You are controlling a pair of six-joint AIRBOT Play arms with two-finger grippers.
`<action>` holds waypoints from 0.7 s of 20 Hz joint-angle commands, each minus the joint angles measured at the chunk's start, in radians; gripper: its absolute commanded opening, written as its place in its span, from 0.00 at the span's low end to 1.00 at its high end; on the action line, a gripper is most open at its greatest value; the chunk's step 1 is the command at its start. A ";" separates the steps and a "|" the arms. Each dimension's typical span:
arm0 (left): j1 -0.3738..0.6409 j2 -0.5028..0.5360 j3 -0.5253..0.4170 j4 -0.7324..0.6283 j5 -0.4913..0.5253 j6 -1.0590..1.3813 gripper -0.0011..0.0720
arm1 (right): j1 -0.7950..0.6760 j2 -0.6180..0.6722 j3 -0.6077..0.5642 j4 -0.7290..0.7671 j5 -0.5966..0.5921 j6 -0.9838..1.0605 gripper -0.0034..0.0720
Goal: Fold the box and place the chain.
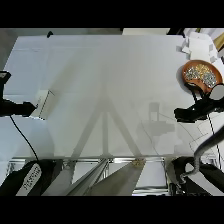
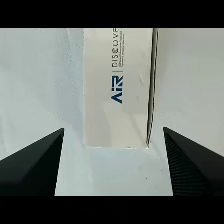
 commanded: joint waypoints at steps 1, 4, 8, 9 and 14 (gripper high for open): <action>0.000 0.064 0.000 -0.047 0.004 0.000 0.97 | 0.000 0.000 0.000 0.000 0.001 0.000 0.06; 0.000 0.100 0.000 -0.053 0.006 0.000 0.97 | 0.000 0.000 0.000 0.000 0.000 0.000 0.06; 0.000 0.105 0.000 -0.093 0.025 0.000 0.97 | 0.000 0.000 0.000 0.000 0.000 0.000 0.06; 0.000 0.105 0.000 -0.105 0.029 0.000 0.97 | 0.000 0.000 0.000 0.000 0.001 0.000 0.06; 0.000 0.105 0.000 -0.114 0.038 0.000 0.97 | 0.000 0.000 0.000 0.000 0.000 0.000 0.06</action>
